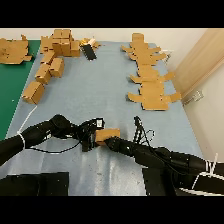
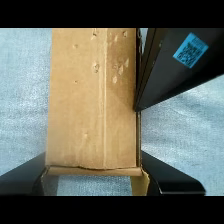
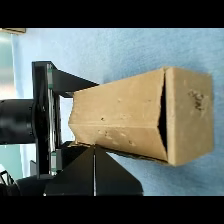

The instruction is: Fold the box.

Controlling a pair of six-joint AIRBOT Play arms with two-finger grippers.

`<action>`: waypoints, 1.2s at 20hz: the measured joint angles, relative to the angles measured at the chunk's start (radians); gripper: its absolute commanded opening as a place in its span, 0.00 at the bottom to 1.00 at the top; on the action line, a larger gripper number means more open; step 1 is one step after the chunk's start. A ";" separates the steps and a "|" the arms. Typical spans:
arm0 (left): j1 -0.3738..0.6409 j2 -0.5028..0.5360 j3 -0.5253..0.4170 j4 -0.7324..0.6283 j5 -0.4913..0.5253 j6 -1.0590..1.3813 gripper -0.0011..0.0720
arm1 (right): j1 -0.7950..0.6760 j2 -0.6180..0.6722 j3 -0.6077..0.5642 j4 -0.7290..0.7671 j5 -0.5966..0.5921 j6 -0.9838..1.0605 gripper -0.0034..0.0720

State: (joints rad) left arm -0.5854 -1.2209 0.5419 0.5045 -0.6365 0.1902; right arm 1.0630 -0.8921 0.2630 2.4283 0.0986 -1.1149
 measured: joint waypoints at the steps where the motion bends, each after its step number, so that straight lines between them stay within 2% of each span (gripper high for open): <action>1: 0.000 0.000 0.000 0.000 0.000 0.000 0.60 | 0.000 -0.002 0.000 0.000 0.002 0.000 0.05; 12: 0.000 0.000 0.000 0.000 -0.002 0.000 0.60 | 0.002 0.009 0.026 -0.026 0.012 0.000 0.05; 24: 0.000 0.000 0.000 0.000 -0.001 0.000 0.60 | 0.003 -0.037 0.029 -0.032 0.011 0.000 0.05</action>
State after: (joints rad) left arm -0.5854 -1.2209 0.5419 0.5049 -0.6376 0.1905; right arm 1.0657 -0.9287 0.2920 2.3966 0.1097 -1.1149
